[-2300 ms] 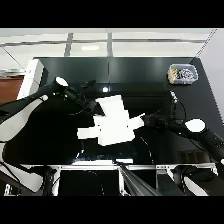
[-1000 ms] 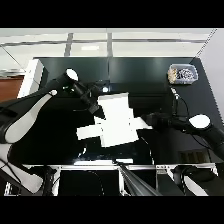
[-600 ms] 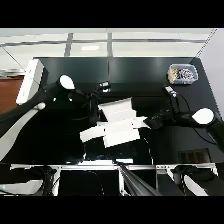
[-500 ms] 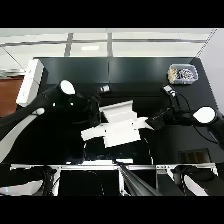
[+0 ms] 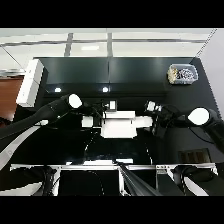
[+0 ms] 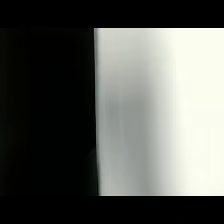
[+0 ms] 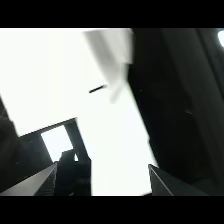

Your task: Fold the box and place the chain.

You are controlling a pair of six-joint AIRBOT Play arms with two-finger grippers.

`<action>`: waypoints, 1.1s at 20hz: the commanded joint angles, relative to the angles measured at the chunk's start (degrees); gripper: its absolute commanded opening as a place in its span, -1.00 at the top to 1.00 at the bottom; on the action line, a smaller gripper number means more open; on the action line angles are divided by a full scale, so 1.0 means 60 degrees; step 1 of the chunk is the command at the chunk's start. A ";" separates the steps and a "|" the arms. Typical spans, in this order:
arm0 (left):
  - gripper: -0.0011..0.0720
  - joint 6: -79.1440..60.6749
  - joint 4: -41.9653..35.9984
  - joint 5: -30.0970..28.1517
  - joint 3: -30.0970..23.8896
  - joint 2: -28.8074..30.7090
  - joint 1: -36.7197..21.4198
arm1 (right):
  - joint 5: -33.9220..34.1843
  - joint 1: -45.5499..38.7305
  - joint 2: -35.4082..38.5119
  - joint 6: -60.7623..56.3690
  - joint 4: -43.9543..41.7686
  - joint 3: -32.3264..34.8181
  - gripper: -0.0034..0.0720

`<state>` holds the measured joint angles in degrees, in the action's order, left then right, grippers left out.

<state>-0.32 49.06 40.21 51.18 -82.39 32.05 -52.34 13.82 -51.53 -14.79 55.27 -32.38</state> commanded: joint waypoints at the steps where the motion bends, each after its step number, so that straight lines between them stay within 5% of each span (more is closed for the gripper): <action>1: 0.90 -0.0200 0.0215 -0.0171 -0.0033 -0.0237 0.0091 | 0.0149 0.0645 -0.0026 0.1038 -0.0117 0.0557 -0.80; 14: 0.90 -0.0200 0.0208 -0.0124 -0.0033 -0.0266 0.0087 | 0.3912 0.2437 -0.1100 0.2091 -0.2390 0.1472 -0.80; 22: 0.90 -0.0200 0.0208 -0.0124 -0.0033 -0.0266 0.0087 | 0.2867 0.1519 -0.1100 0.2189 -0.1956 0.0382 -0.80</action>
<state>-1.50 50.28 39.40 51.00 -83.94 32.56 -33.98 24.84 -57.98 -2.28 43.44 -28.47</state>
